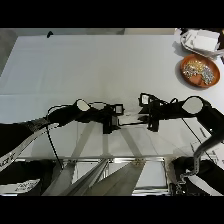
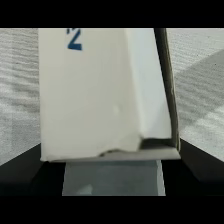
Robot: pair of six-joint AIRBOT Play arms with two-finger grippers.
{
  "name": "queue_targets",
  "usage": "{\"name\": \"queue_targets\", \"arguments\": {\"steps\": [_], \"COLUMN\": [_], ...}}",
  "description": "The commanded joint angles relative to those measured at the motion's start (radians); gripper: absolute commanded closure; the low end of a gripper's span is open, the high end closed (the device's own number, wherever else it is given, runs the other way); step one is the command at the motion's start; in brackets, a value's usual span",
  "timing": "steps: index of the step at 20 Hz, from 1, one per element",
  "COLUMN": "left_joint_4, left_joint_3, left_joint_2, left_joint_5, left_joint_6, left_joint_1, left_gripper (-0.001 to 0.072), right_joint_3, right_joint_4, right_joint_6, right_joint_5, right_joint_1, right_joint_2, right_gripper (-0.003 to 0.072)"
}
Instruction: Fold the box and place the chain.
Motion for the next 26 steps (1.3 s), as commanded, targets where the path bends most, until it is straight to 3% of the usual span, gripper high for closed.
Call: {"name": "queue_targets", "arguments": {"steps": [1, 7, 10, 12, 16, 18, 21, 22, 23, 24, 26], "left_joint_4": [0.001, 0.001, 0.001, 0.001, 0.001, 0.001, 0.001, 0.001, 0.001, 0.001, 0.001], "left_joint_3": [-0.001, -0.001, -0.001, -0.001, -0.001, -0.001, -0.001, -0.001, -0.001, -0.001, -0.001], "left_joint_2": [0.001, 0.001, 0.001, 0.001, 0.001, 0.001, 0.001, 0.001, 0.001, 0.001, 0.001], "left_joint_5": [-0.001, -0.001, -0.001, -0.001, -0.001, -0.001, -0.001, -0.001, -0.001, -0.001, -0.001], "left_joint_6": [0.001, 0.001, 0.001, 0.001, 0.001, 0.001, 0.001, 0.001, 0.001, 0.001, 0.001], "left_joint_1": [-0.001, -0.001, -0.001, -0.001, -0.001, -0.001, -0.001, -0.001, -0.001, -0.001, -0.001], "left_gripper": [0.0396, 0.0396, 0.0396, 0.0396, 0.0396, 0.0396, 0.0396, 0.0396, 0.0396, 0.0396, 0.0396], "right_joint_3": [-0.045, -0.077, -0.079, -0.079, -0.079, -0.079, -0.079, -0.079, -0.080, -0.089, -0.139], "right_joint_4": [0.003, 0.018, 0.019, 0.019, 0.023, 0.042, 0.116, 0.145, 0.177, 0.207, 0.257], "right_joint_6": [0.000, 0.000, 0.000, -0.001, -0.001, 0.000, 0.000, 0.001, 0.000, -0.007, -0.036], "right_joint_5": [-0.048, -0.048, -0.038, -0.046, -0.087, -0.087, -0.087, -0.084, -0.070, -0.071, -0.115], "right_joint_1": [0.005, 0.043, 0.048, 0.048, 0.048, 0.048, 0.048, 0.048, 0.048, 0.048, 0.048], "right_joint_2": [0.002, 0.002, 0.008, 0.033, 0.104, 0.130, 0.142, 0.142, 0.140, 0.139, 0.132], "right_gripper": [0.0470, 0.0461, 0.0309, 0.0270, 0.0261, 0.0161, 0.0163, 0.0218, 0.0516, 0.0678, 0.0681]}}
